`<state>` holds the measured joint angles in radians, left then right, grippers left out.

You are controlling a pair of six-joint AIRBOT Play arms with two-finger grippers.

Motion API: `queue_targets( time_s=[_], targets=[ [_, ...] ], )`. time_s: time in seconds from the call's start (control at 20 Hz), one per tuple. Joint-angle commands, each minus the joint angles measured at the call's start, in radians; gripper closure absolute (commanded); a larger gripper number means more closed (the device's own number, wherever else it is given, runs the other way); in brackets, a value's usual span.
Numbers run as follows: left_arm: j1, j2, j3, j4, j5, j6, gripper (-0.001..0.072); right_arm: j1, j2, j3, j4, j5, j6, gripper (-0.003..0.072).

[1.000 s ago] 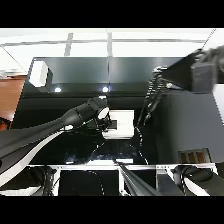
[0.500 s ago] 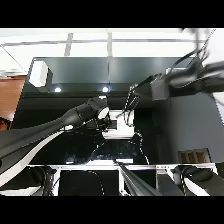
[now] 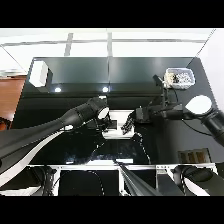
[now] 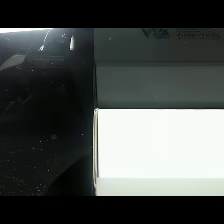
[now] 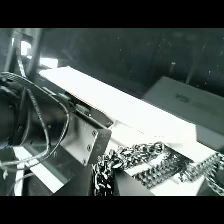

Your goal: Fold the box and place the chain.

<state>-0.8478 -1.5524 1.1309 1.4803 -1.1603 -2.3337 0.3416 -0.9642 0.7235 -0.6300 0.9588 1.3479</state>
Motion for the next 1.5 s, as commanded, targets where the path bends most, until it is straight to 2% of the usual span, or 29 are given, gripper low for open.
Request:
queue_targets(
  time_s=[0.0,0.05,0.1,0.15,0.2,0.4,0.5,0.55,0.65,0.85,0.95,1.15,1.35,1.45],
  targets=[
    [0.0,0.0,0.0,0.0,0.0,0.0,0.0681,0.066,-0.018,-0.048,0.023,-0.127,0.002,0.0669],
    [0.0,0.0,0.0,0.0,0.0,0.0,0.0681,0.083,-0.034,-0.048,0.023,-0.147,0.006,0.0667],
    [0.0,0.0,0.0,0.0,0.0,0.0,0.0681,0.091,-0.048,-0.048,0.023,-0.156,0.006,0.0576],
    [0.0,0.0,0.0,0.0,0.0,0.0,0.0681,0.09,-0.055,-0.048,0.015,-0.156,0.006,0.0367],
    [0.0,0.0,0.0,0.0,0.0,0.0,0.0681,0.074,-0.051,-0.046,-0.019,-0.143,0.006,0.0315],
    [0.0,0.0,0.0,0.0,0.0,0.0,0.0681,-0.129,0.019,-0.044,-0.153,0.086,-0.064,0.0315],
    [0.0,0.0,0.0,0.0,0.0,0.0,0.0681,-0.188,0.052,-0.066,-0.225,0.213,-0.212,0.0314],
    [0.0,0.0,0.0,0.0,0.0,0.0,0.0681,-0.188,0.056,-0.1,-0.224,0.231,-0.285,0.0311],
    [0.0,0.0,0.0,0.0,0.0,0.0,0.0681,-0.154,0.055,-0.19,-0.206,0.155,-0.45,-0.0023],
    [0.0,0.0,0.0,0.0,-0.005,0.0,0.0681,-0.029,0.055,-0.315,-0.209,-0.181,-0.924,-0.002],
    [0.0,0.0,0.0,0.001,-0.003,0.0,0.0681,0.024,0.052,-0.348,-0.213,-0.299,-1.185,-0.0014],
    [0.0,0.0,0.0,0.0,-0.003,0.0,0.0681,0.028,-0.017,-0.347,-0.203,-0.332,-1.267,-0.0014],
    [0.0,0.0,0.0,0.0,-0.004,0.0,0.0681,0.028,-0.087,-0.309,-0.034,-0.357,-1.453,-0.0012],
    [0.0,0.0,0.0,0.0,-0.004,0.0,0.0681,0.028,-0.133,-0.28,-0.023,-0.341,-1.5,-0.0011]
  ],
)
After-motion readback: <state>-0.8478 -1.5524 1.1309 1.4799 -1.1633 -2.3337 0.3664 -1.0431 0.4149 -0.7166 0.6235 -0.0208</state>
